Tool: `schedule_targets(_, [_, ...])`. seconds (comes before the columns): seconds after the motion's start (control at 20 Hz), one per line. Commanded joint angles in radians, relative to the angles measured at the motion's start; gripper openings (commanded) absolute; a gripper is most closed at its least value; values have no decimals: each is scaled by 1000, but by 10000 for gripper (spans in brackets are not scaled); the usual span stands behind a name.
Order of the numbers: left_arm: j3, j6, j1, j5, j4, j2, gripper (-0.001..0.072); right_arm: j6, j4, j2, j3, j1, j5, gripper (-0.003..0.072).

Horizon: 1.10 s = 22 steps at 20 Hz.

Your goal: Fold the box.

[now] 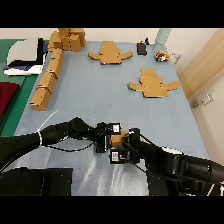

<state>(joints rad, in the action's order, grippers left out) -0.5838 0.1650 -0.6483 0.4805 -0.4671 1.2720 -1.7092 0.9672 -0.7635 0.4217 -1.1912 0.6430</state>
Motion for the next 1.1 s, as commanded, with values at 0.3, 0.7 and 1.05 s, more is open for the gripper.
schedule_targets(0.3, [-1,1,0,1,-1,0,392,1,0,49,1,0,-1,212])
schedule_targets(0.7, [-1,1,0,1,-1,0,391,1,5,49,1,0,-2,211])
schedule_targets(1.05, [-1,1,0,1,-1,0,392,0,62,46,1,0,-2,123])
